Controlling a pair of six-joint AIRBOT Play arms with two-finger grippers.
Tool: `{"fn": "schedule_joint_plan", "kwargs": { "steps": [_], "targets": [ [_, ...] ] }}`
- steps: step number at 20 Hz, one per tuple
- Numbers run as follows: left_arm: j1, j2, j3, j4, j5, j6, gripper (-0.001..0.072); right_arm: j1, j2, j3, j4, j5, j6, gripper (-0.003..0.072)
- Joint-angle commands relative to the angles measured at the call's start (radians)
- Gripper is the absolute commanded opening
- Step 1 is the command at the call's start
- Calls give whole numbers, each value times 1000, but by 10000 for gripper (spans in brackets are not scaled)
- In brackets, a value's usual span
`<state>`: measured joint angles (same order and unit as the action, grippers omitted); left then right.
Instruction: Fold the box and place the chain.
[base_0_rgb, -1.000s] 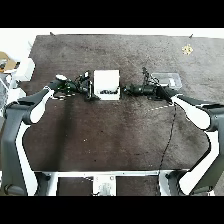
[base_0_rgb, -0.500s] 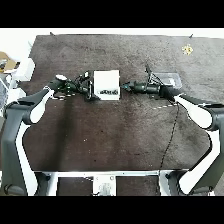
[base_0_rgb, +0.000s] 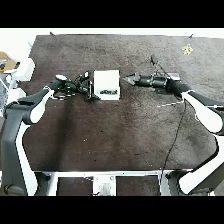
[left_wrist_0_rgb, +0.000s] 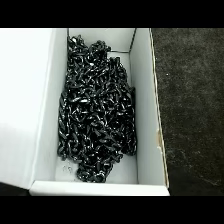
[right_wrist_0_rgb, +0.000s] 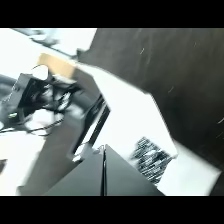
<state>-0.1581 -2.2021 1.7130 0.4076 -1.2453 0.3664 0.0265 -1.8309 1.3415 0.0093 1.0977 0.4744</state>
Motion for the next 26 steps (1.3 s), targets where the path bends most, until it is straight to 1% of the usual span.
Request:
{"fn": "schedule_joint_plan", "kwargs": {
  "steps": [1, 3, 5, 7, 9, 12, 13, 14, 19, 22, 23, 24, 26],
  "targets": [
    [0, 0, 0, 0, 0, 0, 360, 0, 83, 68, -169, -227, 43, -1],
    [0, 0, 0, 0, 0, 0, 360, 0, 74, 140, -250, -268, 90, 0],
    [0, 0, 0, 0, 1, 0, 360, 2, 34, 224, -335, -274, 160, -1],
    [0, 0, 0, 0, 0, 0, 360, 3, -19, 287, -358, -268, 182, -1],
    [0, 0, 0, 0, 0, 0, 360, 5, -77, 342, -357, -230, 181, -1],
    [0, 0, 0, 0, 0, 0, 360, 7, -167, 416, -358, -125, 173, 10],
    [0, 0, 0, 0, 0, 0, 360, 7, -189, 431, -357, -105, 167, 156],
    [0, 0, 0, 0, 0, 0, 360, 8, -208, 443, -357, -81, 143, 223],
    [0, 0, 0, 0, 0, 0, 360, 29, -241, 451, -335, 0, 14, 222],
    [0, 0, 0, 0, 0, 0, 360, 51, -241, 452, -334, 86, -134, 221],
    [0, 0, 0, 0, 0, 0, 360, 52, -241, 455, -334, 114, -172, 199],
    [0, 0, 0, 0, 0, 0, 360, 52, -238, 456, -330, 137, -206, 198],
    [0, 0, 0, 0, 0, 0, 360, 52, -223, 455, -327, 146, -263, 196]
  ]
}}
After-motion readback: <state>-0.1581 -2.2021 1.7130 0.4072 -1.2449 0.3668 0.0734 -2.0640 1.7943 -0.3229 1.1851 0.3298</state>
